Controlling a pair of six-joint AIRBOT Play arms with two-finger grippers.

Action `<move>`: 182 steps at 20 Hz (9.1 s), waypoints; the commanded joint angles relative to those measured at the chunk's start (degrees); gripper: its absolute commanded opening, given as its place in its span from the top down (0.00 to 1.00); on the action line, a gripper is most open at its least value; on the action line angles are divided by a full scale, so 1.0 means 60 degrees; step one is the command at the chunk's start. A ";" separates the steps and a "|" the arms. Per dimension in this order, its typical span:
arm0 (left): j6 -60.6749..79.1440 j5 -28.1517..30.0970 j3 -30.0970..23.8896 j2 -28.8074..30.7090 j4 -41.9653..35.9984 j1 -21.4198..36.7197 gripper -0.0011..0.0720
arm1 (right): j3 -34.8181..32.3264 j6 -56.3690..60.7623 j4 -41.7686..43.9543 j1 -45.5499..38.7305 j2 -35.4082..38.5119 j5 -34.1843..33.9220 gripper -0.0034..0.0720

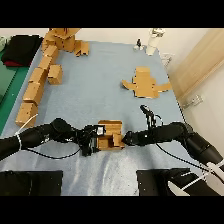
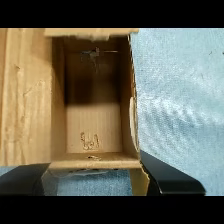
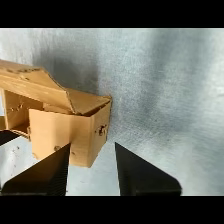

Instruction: Fold the box.

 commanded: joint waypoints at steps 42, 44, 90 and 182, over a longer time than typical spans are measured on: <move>0.0004 0.0004 0.0007 0.0000 0.0000 0.0007 0.34 | 0.4597 0.8386 -0.5938 0.5151 -0.5479 -0.3544 0.50; 0.0004 0.0004 0.0007 0.0000 0.0000 0.0007 0.34 | 0.4597 0.8386 -0.5796 0.5151 -0.5133 -0.3534 0.50; 0.0004 0.0004 0.0007 0.0000 0.0000 0.0007 0.34 | 0.1249 -0.8218 0.2266 0.1158 -0.1526 0.0794 0.96; 0.0004 0.0004 0.0007 0.0000 0.0000 0.0011 0.34 | 0.0787 -0.0714 -0.4932 0.5453 0.2306 0.0193 0.95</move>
